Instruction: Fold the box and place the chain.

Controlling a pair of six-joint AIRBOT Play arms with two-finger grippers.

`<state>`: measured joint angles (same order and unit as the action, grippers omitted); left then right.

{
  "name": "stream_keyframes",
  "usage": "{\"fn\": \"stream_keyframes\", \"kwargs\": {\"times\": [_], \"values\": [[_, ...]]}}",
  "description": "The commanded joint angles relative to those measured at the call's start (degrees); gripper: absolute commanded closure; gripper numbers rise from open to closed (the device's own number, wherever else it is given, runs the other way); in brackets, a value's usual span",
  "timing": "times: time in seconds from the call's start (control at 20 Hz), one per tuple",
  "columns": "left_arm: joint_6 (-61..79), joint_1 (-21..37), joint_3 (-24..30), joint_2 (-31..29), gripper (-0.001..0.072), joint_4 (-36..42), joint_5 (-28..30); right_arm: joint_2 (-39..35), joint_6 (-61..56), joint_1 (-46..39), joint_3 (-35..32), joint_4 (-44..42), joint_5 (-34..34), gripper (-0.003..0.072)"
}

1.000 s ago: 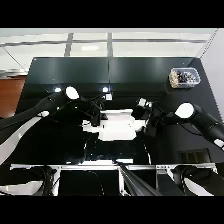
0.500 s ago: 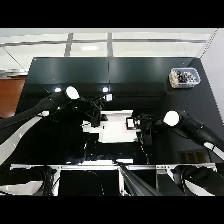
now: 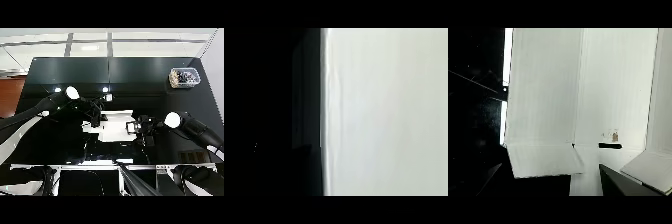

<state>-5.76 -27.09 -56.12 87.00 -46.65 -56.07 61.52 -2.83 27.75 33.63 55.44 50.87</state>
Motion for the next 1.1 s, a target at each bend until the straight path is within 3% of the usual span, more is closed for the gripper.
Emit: {"fn": "stream_keyframes", "kwargs": {"times": [0.0,0.3,0.45,0.75,0.85,1.05], "values": [[0.0,0.0,-0.07,0.02,0.0679,0.0,0.07,-0.87,-0.61,0.35,-0.22,-1.14,0.96,-0.002],[0.0,0.0,-0.07,0.02,0.0679,0.0,0.04,3.78,-0.61,4.55,-1.75,-10.12,-6.12,-0.0021],[0.0,0.02,-0.07,0.02,0.0679,0.0,0.09,3.1,-2.36,3.54,-0.63,-10.69,-12.57,-0.002],[0.55,-0.04,-0.74,-0.04,0.068,-0.35,0.04,-0.57,-2.51,-2.47,2.78,-7.93,-8.22,-0.0021],[1.53,-0.76,-1.44,-0.09,0.068,-4.17,0.04,-0.57,-2.49,-3.37,2.78,-7.91,-8.52,-0.0021],[1.51,-1.7,-1.84,-0.11,0.068,-4.76,0.11,-0.5,-2.51,-6.01,2.03,-9.01,-9.16,-0.002]]}}
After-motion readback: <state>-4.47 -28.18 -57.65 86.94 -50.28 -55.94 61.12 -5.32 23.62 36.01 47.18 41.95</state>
